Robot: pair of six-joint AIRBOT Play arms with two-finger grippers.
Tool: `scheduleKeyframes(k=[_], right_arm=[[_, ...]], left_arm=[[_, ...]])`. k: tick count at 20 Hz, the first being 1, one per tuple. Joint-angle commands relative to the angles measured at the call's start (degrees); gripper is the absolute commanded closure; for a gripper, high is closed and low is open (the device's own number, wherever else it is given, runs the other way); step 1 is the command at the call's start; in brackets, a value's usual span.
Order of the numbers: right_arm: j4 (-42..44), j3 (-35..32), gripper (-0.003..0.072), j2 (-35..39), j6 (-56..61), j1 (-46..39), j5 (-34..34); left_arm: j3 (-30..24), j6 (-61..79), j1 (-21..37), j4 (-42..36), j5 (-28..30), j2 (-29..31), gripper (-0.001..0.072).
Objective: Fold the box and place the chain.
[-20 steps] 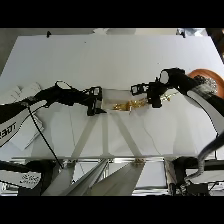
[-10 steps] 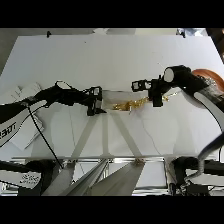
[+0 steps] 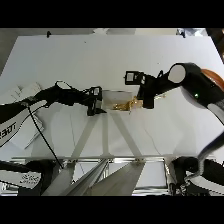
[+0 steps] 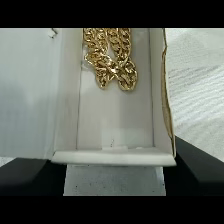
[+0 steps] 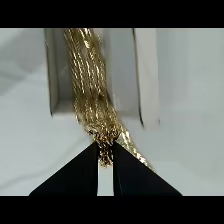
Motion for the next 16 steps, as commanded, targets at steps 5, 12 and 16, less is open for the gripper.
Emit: scheduleKeyframes(k=[5,12,16], right_arm=[[1.60,0.07,0.0677,-1.11,9.66,13.55,-17.86],[-0.20,0.07,0.0677,-8.66,17.03,15.47,-22.27],[-2.40,0.07,0.0629,-10.10,19.06,15.34,-22.12]], left_arm=[[0.02,0.00,0.00,0.00,0.00,0.02,0.0692],[0.02,0.00,0.00,0.02,0.00,0.02,0.0692],[0.02,0.00,0.00,0.02,0.00,0.02,0.0692]])
